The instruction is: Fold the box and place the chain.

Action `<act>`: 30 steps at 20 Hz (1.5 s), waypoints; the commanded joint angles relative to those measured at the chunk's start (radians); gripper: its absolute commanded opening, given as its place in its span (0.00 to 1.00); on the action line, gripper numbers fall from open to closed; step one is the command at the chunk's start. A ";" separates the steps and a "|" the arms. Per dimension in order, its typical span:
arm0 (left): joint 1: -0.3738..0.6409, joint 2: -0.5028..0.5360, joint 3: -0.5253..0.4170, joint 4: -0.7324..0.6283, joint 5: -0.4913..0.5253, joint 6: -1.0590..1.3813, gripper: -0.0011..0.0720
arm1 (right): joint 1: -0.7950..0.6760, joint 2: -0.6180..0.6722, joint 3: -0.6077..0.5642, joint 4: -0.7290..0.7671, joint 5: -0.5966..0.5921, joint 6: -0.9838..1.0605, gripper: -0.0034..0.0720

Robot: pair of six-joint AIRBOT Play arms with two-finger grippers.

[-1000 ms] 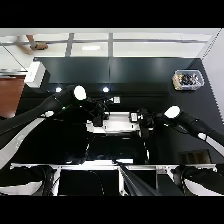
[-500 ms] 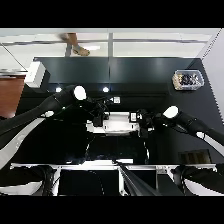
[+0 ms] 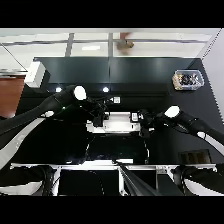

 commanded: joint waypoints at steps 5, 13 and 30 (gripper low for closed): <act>0.000 0.001 0.001 0.001 0.001 0.001 0.05 | -0.003 0.002 0.000 0.007 0.002 0.001 0.99; 0.000 0.001 0.001 0.001 0.002 0.000 0.05 | -0.002 0.000 0.000 0.010 -0.015 0.001 0.67; 0.063 0.227 0.045 0.257 -0.520 -0.824 0.04 | 0.000 0.001 0.000 0.014 -0.042 0.042 0.68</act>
